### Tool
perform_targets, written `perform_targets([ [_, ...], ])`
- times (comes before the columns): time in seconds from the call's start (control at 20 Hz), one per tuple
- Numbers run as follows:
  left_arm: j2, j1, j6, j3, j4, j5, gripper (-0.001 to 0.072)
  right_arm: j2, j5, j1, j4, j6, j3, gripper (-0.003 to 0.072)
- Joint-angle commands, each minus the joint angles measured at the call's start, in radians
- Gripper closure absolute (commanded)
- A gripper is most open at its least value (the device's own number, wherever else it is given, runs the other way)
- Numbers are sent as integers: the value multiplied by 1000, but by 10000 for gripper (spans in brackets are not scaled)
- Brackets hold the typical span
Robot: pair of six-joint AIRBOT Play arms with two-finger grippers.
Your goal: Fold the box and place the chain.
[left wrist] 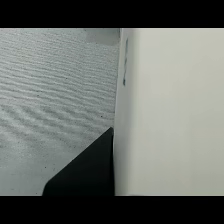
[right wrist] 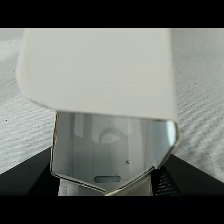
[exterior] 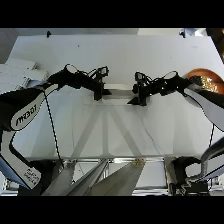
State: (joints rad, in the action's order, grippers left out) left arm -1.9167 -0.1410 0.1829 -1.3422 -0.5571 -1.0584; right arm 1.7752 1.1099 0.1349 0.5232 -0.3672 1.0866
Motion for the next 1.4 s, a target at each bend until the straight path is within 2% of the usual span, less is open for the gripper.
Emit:
perform_targets([
  [0.0,0,0,0,0,11,0,692,0,1,1,0,0,1,262],
  [0.6,0,0,0,0,10,0,689,0,1,1,0,0,1,262],
  [0.65,0,0,0,0,10,0,655,0,1,1,0,0,1,262],
  [0.7,0,0,0,0,10,0,558,0,1,1,0,0,1,262],
  [0.75,0,0,0,0,10,0,394,0,1,1,0,0,1,262],
  [0.8,0,0,0,0,10,0,266,0,1,1,0,0,1,262],
  [1.35,14,11,0,0,2,-47,238,0,1,1,0,0,1,262],
])
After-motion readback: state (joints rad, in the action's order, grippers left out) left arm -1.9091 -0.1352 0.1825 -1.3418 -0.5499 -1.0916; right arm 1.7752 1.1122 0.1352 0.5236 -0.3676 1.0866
